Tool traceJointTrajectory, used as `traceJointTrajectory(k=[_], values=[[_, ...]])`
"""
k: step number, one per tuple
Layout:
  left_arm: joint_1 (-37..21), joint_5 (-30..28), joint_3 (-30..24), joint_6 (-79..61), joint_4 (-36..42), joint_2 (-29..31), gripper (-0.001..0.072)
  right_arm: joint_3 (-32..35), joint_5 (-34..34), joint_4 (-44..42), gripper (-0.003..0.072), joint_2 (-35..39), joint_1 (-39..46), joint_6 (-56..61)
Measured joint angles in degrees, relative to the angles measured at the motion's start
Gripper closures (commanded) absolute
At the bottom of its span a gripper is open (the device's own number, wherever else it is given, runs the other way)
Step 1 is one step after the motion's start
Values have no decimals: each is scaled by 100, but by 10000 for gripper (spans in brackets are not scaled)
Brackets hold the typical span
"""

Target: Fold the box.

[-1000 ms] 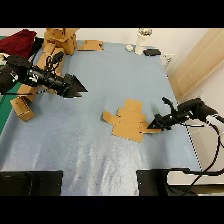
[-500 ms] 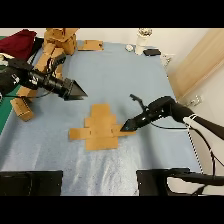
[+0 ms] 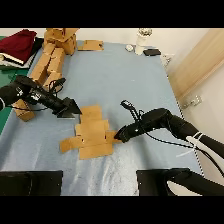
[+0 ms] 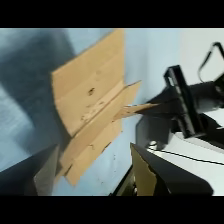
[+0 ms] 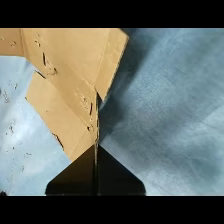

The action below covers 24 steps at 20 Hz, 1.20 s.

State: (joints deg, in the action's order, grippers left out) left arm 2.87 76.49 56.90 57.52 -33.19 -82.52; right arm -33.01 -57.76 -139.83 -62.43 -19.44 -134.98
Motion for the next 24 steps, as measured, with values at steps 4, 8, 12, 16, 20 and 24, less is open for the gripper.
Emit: traceJointTrajectory(k=[4, 8, 12, 16, 20, 24], values=[[17, -166, -48, 166, -260, -177, -10, 63, 133, 81, 686, 103, -197, 109], [173, -229, -63, -120, 57, -645, 52, 81, 170, 109, 686, 131, -258, 179], [398, -157, -66, -857, 800, -1110, 164, 81, 179, 120, 686, 138, -273, 251], [470, 177, -66, -1392, 1108, -1296, 166, 83, 221, 125, 686, 138, -275, 282], [389, 551, -66, -1604, 1178, -1349, 311, 83, 337, 133, 685, 138, -275, 295], [295, 728, -63, -1749, 1147, -1364, 363, 83, 378, 258, 685, 138, -275, 393]])
